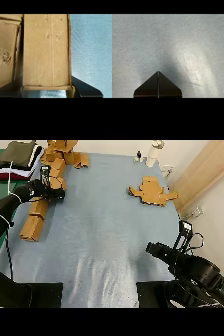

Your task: Fold the box.

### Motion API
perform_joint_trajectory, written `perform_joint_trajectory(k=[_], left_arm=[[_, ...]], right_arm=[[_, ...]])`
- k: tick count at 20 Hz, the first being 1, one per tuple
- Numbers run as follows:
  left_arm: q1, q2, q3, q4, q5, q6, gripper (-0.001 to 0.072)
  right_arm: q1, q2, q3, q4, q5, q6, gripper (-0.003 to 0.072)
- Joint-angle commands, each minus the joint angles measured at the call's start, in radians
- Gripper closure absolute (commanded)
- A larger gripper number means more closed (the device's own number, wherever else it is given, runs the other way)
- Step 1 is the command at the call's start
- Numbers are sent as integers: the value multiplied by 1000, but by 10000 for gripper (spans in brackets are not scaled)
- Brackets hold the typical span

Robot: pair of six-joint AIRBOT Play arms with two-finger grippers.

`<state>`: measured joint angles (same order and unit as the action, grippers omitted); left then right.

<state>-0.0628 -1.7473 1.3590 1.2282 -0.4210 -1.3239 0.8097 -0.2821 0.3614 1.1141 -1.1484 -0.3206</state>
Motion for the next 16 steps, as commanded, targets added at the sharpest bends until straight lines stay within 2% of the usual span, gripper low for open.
perform_joint_trajectory(k=[1,2,4,9,16], left_arm=[[0,0,1,6,-3,-1,111],[0,0,1,6,-10,-2,110],[2,0,1,6,-26,-5,14],[3,6,12,2,-100,-5,14],[16,89,127,10,-296,4,14]], right_arm=[[0,1,1,0,0,0,685],[0,1,1,0,0,0,685],[0,1,1,1,0,0,684],[0,1,1,0,0,0,684],[0,1,1,6,0,-2,684]])
